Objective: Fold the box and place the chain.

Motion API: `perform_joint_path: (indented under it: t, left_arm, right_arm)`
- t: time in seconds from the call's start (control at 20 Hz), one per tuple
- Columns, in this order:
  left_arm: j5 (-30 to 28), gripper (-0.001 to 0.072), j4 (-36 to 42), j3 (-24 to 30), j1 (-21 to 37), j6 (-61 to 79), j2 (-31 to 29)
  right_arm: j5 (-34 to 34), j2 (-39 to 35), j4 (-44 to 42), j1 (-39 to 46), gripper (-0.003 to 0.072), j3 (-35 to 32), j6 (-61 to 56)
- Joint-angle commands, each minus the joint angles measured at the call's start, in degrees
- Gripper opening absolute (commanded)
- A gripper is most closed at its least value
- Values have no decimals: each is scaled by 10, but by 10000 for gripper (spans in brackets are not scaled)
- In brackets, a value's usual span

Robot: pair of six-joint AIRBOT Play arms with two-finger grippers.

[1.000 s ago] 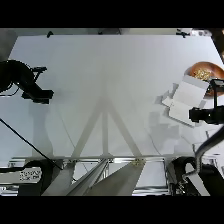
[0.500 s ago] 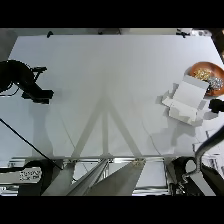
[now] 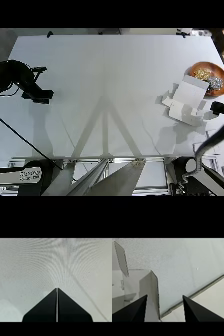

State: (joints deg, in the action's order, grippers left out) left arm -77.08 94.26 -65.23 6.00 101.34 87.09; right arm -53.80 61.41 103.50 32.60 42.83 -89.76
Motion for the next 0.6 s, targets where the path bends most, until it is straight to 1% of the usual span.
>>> perform_joint_path:
  t: [0.0,0.05,0.15,0.3,0.35,0.4,0.45,0.55]
  left_arm:
    - [0,13,0,0,0,0,0]
    - [0,13,0,0,0,0,0]
    - [0,13,0,0,0,0,0]
    - [0,13,0,0,0,0,0]
    - [0,13,0,0,0,0,0]
    - [0,13,0,0,0,0,0]
    - [0,13,0,0,0,0,0]
    - [0,13,0,0,0,0,0]
  right_arm:
    - [26,23,0,2,474,0,-5]
    - [33,24,-1,2,455,0,-12]
    - [33,30,-2,2,455,0,-15]
    - [19,60,-16,2,453,0,-11]
    - [12,73,-20,2,400,0,-6]
    - [10,81,-21,2,362,0,-7]
    - [11,83,-20,2,304,0,-6]
    - [9,82,-19,2,149,0,-6]
